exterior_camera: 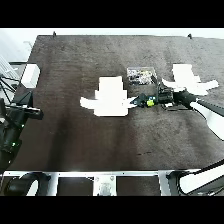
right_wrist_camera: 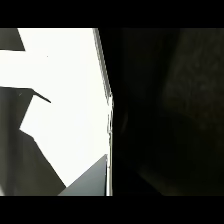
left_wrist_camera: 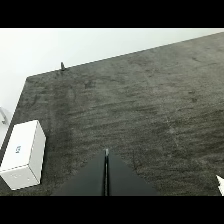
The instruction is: Fold the box and place the chain.
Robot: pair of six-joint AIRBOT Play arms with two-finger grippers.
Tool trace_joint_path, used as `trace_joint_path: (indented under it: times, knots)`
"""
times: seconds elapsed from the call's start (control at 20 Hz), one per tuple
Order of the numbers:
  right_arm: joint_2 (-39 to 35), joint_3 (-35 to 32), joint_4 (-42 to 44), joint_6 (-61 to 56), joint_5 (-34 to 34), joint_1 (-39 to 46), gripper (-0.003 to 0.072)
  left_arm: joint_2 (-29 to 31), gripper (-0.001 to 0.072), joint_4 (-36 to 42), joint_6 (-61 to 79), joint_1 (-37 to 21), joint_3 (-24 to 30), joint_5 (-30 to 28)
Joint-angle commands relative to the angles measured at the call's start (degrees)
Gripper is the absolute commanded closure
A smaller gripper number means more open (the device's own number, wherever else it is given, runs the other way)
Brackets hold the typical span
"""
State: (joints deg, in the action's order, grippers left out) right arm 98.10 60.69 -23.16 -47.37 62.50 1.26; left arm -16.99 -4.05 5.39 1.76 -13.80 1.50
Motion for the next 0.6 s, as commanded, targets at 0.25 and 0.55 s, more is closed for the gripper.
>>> trace_joint_path:
  times: [0.25,0.55]
  knots:
    - [-0.15,3.69,-3.91,0.02,-4.26,-1.55,0.0684,0.04,0.0689,-0.02,0.02,0.02,-0.04,0.0]
    - [-0.15,3.72,-3.91,0.07,-4.26,-1.95,0.0683,0.04,0.0604,-0.04,-0.46,0.02,-0.02,2.29]
